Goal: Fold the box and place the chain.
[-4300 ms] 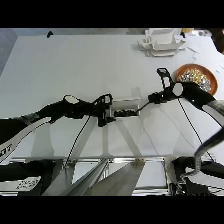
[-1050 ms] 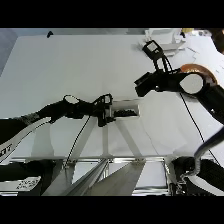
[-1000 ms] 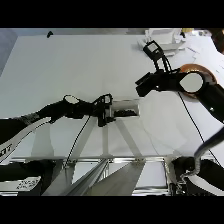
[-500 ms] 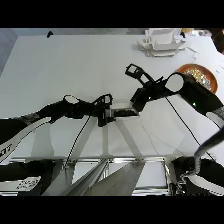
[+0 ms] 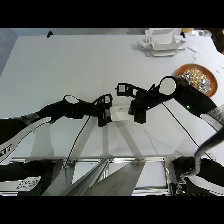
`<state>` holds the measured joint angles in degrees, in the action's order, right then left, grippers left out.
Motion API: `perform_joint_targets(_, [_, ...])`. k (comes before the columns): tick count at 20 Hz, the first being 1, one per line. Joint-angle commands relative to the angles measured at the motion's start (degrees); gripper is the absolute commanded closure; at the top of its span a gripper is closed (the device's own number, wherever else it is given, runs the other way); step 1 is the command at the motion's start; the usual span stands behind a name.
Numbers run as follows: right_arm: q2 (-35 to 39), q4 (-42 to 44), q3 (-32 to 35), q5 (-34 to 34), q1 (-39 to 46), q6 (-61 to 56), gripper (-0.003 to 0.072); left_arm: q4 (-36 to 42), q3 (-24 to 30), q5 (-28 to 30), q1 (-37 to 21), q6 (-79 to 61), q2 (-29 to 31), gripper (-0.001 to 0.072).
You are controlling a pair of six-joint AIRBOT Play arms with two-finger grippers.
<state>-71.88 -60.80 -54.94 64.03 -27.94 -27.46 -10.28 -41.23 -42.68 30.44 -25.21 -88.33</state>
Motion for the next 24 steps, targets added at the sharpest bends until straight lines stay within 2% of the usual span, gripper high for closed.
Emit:
perform_joint_targets(1, [-0.04, 1.6, 0.02, 1.07, -0.2, 2.69, 0.0608, 0.0, -0.02, 0.02, 0.0, -0.02, 0.04, 0.0457])
perform_joint_targets(7, [-0.33, 2.62, 0.04, -2.32, -0.96, 5.68, 0.0488, 0.0, -0.02, 0.0, 0.02, -0.02, 0.04, 0.0457])
perform_joint_targets(11, [-0.35, -2.43, 0.04, -3.61, -1.09, 5.22, 0.0488, 0.0, -0.02, 0.02, 0.02, -0.02, 0.04, 0.0457])
perform_joint_targets(19, [-0.17, -1.73, 0.2, -6.43, -1.18, 5.27, 0.049, 0.0, -0.02, 0.02, 0.0, -0.02, 0.04, 0.0457])
perform_joint_targets(24, [3.02, -1.7, 0.17, -6.67, -2.75, 7.26, 0.0492, 0.0, -0.02, 0.0, 0.02, -0.02, 0.04, 0.0457])
